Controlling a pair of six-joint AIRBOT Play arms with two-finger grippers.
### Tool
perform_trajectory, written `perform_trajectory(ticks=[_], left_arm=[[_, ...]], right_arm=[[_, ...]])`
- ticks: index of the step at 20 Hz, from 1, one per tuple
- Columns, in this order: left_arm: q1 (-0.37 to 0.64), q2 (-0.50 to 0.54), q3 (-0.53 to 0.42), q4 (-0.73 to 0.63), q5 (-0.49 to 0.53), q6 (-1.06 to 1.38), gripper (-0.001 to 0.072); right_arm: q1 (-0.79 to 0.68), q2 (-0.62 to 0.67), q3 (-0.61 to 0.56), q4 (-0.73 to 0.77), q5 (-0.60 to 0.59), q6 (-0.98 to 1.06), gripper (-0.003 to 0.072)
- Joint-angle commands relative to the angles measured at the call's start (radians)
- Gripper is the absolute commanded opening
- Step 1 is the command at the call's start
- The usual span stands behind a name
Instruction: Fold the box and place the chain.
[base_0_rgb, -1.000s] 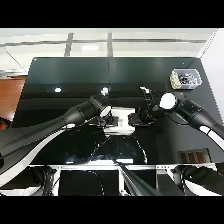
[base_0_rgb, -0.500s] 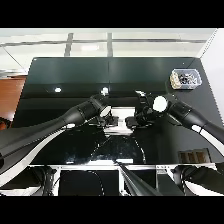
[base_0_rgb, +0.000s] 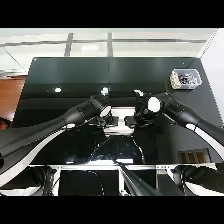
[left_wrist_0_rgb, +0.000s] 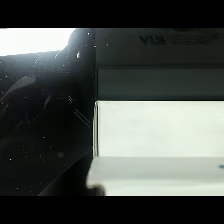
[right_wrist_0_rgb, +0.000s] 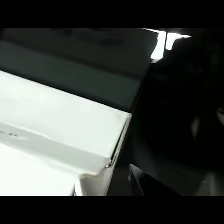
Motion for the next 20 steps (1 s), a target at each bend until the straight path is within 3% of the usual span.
perform_trajectory(ticks=[1, 7, 16, 18, 19, 20], left_arm=[[0.001, 0.000, 0.000, 0.000, 0.001, 0.000, 0.0025], [0.001, 0.000, 0.000, 0.000, 0.001, 0.000, 0.0025], [0.001, 0.000, 0.000, 0.000, 0.001, 0.000, 0.0025], [0.001, 0.000, 0.000, 0.000, 0.001, 0.000, 0.0025], [0.001, 0.000, 0.000, 0.000, 0.001, 0.000, 0.0025], [0.001, 0.000, 0.000, 0.000, 0.001, 0.000, 0.0025]], right_arm=[[0.045, -0.024, 0.064, -0.134, 0.051, 0.131, 0.0369], [0.100, -0.111, 0.135, -0.220, 0.099, 0.317, 0.0368], [0.118, -0.123, 0.134, -0.235, 0.149, 0.377, 0.0367], [0.118, -0.129, 0.134, -0.224, 0.150, 0.377, 0.0229], [0.118, -0.130, 0.134, -0.217, 0.145, 0.381, 0.0227], [0.118, -0.130, 0.134, -0.216, 0.143, 0.389, 0.0045]])
